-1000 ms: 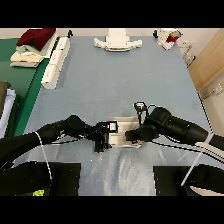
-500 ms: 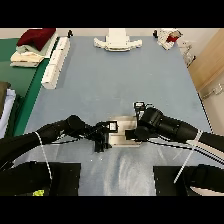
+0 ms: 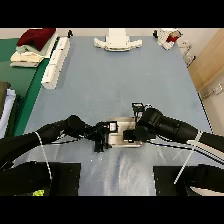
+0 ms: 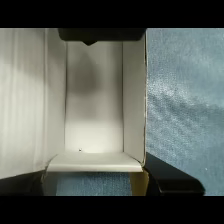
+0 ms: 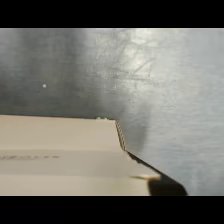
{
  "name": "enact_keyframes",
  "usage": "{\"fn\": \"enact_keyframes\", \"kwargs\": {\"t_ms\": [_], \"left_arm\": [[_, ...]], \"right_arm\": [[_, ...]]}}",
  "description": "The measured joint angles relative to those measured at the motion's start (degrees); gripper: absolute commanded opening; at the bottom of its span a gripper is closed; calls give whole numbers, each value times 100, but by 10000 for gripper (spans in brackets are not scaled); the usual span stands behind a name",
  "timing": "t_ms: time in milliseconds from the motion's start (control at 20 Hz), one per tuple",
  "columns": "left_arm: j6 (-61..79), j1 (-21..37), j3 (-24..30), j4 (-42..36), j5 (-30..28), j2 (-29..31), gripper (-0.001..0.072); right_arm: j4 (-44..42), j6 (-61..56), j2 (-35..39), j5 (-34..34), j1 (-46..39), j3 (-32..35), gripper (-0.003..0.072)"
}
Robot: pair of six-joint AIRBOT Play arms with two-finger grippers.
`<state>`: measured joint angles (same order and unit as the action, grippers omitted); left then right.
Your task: Fold the box.
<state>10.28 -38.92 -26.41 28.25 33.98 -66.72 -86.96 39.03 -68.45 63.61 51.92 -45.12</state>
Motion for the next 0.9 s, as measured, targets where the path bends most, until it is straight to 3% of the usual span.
{"fn": "enact_keyframes", "kwargs": {"t_ms": [400,450,650,700,900], "left_arm": [[-20,0,0,-2,2,0,523],[-22,0,0,-2,2,0,523],[-22,0,0,-2,2,0,523],[-22,0,0,-2,0,0,524],[-22,0,0,-2,2,0,523]], "right_arm": [[216,35,719,702,-11,-369,427],[326,57,874,796,-17,-424,394],[708,402,1250,1287,-468,-468,41],[767,566,1283,1355,-684,-417,6],[546,1580,1110,1036,-1974,-127,6]]}}
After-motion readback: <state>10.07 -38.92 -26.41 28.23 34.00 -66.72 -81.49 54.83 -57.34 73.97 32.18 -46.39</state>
